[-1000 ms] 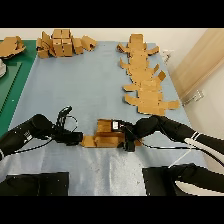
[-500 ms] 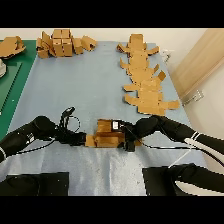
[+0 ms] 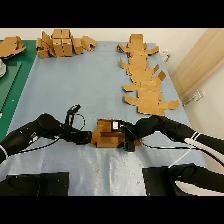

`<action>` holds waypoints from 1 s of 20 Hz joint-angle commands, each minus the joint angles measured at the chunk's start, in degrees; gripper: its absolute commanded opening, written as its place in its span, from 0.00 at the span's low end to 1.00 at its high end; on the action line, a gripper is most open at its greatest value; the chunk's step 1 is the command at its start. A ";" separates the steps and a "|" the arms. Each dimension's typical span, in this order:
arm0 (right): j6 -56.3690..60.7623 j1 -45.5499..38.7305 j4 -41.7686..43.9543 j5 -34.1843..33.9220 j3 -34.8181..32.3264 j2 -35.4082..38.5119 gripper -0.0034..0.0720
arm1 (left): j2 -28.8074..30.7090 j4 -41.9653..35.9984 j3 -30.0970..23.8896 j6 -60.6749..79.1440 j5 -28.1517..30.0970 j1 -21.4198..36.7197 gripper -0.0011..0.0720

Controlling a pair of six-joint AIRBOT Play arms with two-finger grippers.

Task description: Fold the box.

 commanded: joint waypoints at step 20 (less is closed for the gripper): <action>0.00 0.04 0.00 0.02 -0.02 -0.02 0.44 | 1.20 26.91 9.53 -30.53 1.14 -14.40 0.27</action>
